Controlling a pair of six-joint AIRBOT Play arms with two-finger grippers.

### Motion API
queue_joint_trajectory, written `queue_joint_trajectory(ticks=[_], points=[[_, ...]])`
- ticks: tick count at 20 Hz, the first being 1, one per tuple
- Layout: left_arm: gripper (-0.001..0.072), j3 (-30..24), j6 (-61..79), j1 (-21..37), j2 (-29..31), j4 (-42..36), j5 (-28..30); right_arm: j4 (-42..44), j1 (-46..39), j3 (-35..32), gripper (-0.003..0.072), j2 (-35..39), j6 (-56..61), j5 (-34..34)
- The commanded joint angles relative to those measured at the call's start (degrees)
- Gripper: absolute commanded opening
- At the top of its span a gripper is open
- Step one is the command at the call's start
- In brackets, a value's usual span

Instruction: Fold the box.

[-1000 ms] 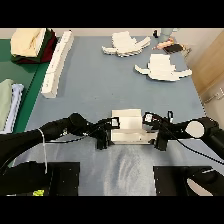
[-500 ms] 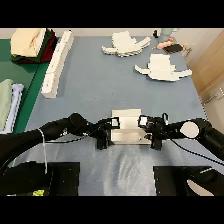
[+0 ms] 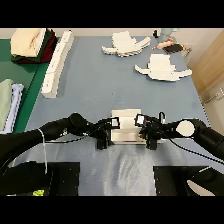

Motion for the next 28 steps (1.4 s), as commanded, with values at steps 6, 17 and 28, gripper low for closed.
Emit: queue_joint_trajectory(ticks=[6,17,28], points=[[0.0520,0.1,0.0,0.0,0.0,0.0,0.0,3.3,0.1,0.0,0.0612,-3.0,-0.9,-0.6],[0.0520,0.1,0.0,0.0,0.0,0.0,0.0,-23.6,0.1,6.0,0.0002,4.6,37.0,15.9],[0.0521,0.1,0.0,0.0,0.0,0.0,0.0,-23.5,-26.5,4.2,0.0000,2.9,81.1,23.0]])
